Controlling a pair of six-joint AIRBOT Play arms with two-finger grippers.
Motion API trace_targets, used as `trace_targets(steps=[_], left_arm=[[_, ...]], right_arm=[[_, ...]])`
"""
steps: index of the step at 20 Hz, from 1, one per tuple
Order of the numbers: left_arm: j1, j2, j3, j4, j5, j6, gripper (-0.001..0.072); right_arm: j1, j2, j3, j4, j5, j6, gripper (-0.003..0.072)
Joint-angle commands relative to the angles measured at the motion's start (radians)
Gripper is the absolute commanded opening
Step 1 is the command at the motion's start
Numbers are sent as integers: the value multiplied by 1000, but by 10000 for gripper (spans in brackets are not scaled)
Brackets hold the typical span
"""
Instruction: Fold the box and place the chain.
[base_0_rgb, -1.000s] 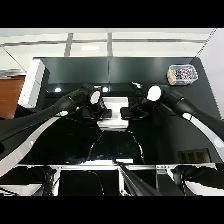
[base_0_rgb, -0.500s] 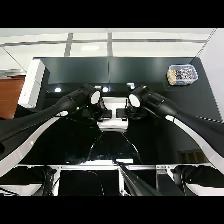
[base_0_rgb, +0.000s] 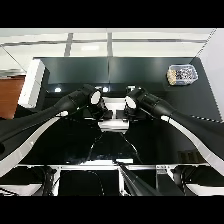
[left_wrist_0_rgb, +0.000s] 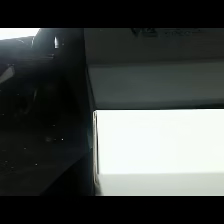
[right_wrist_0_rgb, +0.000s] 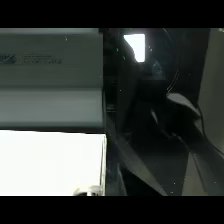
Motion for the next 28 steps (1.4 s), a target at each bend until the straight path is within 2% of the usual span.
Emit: trace_targets(steps=[1,5,6,7,15,17,20,21,22,27,28], left_arm=[[1,0,0,3,-2,-2,29],[1,0,0,3,-2,-2,29],[1,0,0,3,-2,-2,29],[1,0,0,3,-2,-2,29],[1,0,0,3,-3,-2,29],[1,0,0,3,-3,-2,29],[1,0,0,3,-3,-2,29],[1,0,0,3,-3,-2,29],[1,0,0,3,-4,-2,29],[1,0,0,3,-7,-2,29],[1,0,0,3,-7,-2,29]], right_arm=[[1,-2,1,23,-3,7,19],[1,-2,1,29,-16,-6,22],[1,-2,1,34,-14,-20,140],[1,-2,1,44,-14,-33,293],[16,-4,1,69,-29,-87,286],[15,-5,1,42,-17,-87,238],[16,-22,1,38,-4,-87,238],[16,-31,1,37,-1,-88,172],[16,-33,1,36,-3,-90,20],[13,-33,13,38,-6,-91,20],[13,-32,15,39,-4,-91,47]])
